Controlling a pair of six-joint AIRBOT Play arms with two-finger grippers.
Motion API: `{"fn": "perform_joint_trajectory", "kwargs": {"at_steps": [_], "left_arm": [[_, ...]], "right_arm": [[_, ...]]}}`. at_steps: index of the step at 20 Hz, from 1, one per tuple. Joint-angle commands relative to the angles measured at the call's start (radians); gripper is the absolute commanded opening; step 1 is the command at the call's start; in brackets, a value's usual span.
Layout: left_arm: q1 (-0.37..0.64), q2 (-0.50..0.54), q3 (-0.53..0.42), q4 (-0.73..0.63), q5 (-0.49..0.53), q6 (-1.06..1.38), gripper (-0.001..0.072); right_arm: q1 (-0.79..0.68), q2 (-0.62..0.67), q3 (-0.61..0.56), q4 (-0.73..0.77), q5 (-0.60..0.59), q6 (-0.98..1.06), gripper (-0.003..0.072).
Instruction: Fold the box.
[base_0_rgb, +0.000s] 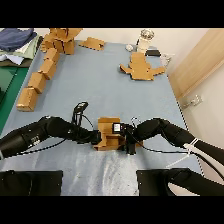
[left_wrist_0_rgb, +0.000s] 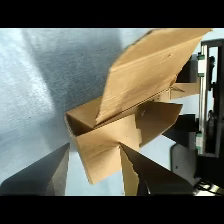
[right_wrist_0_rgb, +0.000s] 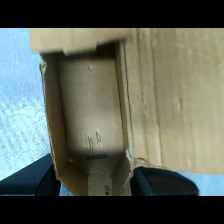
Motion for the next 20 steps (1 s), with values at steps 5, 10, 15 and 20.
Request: {"fn": "perform_joint_trajectory", "kwargs": {"at_steps": [5,10,15,20], "left_arm": [[-0.095,-0.114,0.121,0.258,-0.058,-0.271,0.0486],[-0.153,-0.159,0.200,0.432,-0.161,-0.426,0.0486],[-0.204,-0.220,0.266,0.462,-0.201,-0.482,0.0486],[-0.248,-0.316,0.374,0.579,-0.330,-0.624,0.0486]], "right_arm": [[0.000,0.000,0.000,0.000,0.000,0.000,0.0501],[0.000,0.000,0.000,0.000,0.000,0.000,0.0501],[0.000,0.000,0.000,0.000,0.000,0.000,0.0501],[0.000,0.000,0.000,0.000,0.000,0.000,0.0501]]}}
